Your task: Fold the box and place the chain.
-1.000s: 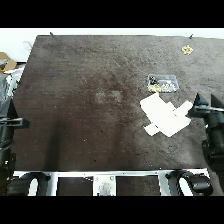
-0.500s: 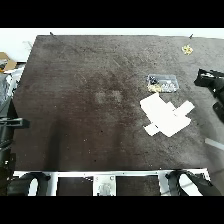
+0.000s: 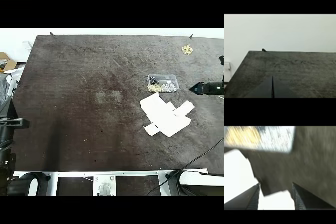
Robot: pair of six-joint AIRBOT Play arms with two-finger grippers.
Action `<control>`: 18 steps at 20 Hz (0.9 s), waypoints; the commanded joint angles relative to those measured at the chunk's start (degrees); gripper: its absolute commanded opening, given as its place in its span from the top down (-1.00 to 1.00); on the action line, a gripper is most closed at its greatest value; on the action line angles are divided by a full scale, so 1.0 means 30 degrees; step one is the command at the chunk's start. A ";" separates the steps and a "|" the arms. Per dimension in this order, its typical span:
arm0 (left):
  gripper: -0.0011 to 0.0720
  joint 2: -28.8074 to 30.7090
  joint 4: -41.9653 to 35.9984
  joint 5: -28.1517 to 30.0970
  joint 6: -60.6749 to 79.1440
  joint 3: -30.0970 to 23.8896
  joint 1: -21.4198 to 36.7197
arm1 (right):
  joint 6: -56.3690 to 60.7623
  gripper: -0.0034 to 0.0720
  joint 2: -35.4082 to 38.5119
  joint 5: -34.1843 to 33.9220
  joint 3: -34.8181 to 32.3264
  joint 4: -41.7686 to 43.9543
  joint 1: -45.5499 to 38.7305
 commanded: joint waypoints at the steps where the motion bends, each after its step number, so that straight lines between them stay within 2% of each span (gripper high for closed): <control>1: 0.94 0.0015 0.0000 0.0007 0.0007 -0.0007 -0.0007 | 0.1508 -0.27 -0.2827 0.4284 0.3424 -0.4561 -0.0182; 5: 0.94 0.0015 0.0000 0.0007 0.0007 -0.0007 -0.0007 | 0.1173 -0.23 -0.4415 0.5384 0.5136 -0.4634 -0.0124; 7: 0.94 0.0015 0.0000 0.0007 0.0007 0.0000 -0.0007 | 0.0379 -0.24 -0.4991 0.6237 0.5078 -0.4561 0.0102; 13: 0.94 0.0015 0.0000 0.0007 0.0007 -0.0007 -0.0007 | -0.0168 -0.24 -0.6965 0.6535 0.5056 -0.4342 0.1319; 15: 0.94 0.0015 0.0000 0.0007 0.0007 0.0000 -0.0007 | -0.0175 -0.05 -0.7745 0.7271 0.5020 -0.4153 0.1479; 18: 0.94 0.0015 0.0000 0.0007 0.0007 0.0000 -0.0007 | -0.1647 -0.05 -0.8145 0.8429 0.4517 -0.3628 0.1472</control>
